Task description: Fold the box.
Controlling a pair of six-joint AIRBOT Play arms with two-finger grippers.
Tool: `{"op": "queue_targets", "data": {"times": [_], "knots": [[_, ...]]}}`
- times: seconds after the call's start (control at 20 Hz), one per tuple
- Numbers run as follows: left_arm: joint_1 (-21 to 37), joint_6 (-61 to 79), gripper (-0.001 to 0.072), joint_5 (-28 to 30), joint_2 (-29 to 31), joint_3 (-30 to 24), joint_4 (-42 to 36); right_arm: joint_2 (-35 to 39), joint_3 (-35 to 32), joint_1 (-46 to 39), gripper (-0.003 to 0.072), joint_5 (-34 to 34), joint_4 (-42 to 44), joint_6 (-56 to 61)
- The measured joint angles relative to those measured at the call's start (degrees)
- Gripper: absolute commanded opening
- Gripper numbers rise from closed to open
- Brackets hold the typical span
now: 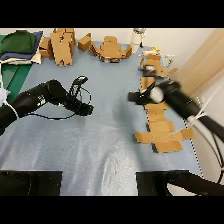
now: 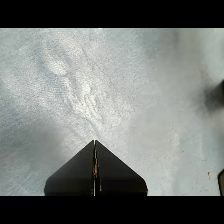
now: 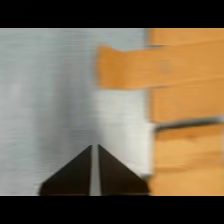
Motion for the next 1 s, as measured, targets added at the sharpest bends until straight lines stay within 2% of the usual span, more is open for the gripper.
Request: {"op": "queue_targets", "data": {"times": [0.05, 0.1, 0.15, 0.2, 0.3, 0.55, 0.75, 1.0], "knots": [[0.0, 0.0, 0.0016, 0.0, 0.0, 0.0, 0.0, 0.0, 1.5, -5.2, 0.0458, 4.2, 0.2, -2.3], [0.0, 0.0, 0.0086, 0.0, 0.0, 0.0, 0.0, -0.2, 2.3, -10.4, 0.0459, 7.8, 0.3, -3.9], [0.0, 0.0, 0.0333, 0.0, 0.0, 0.0, 0.0, -0.4, 2.8, -15.6, 0.0459, 11.0, 0.5, -5.2], [0.0, 0.0, 0.0509, 0.0, 0.0, 0.0, 0.0, -0.7, 2.9, -21.2, 0.0459, 14.0, 0.5, -6.5], [0.0, 0.0, 0.0535, 0.1, 0.0, 0.0, 0.0, -1.0, 2.4, -30.8, 0.0509, 18.1, 1.5, -11.0], [0.0, -0.2, 0.0535, -0.4, 0.0, 0.0, -0.2, -2.6, 1.1, -47.6, 0.0509, 21.4, 6.1, -26.9], [0.0, -0.4, 0.0535, -2.9, 0.0, 0.0, -3.3, -4.6, 1.0, -55.6, 0.0509, 21.9, 6.9, -36.7], [0.0, -0.6, 0.0535, -4.4, 0.0, 0.2, -6.6, -7.2, 0.9, -60.1, 0.0510, 21.4, 8.3, -43.8]]}}
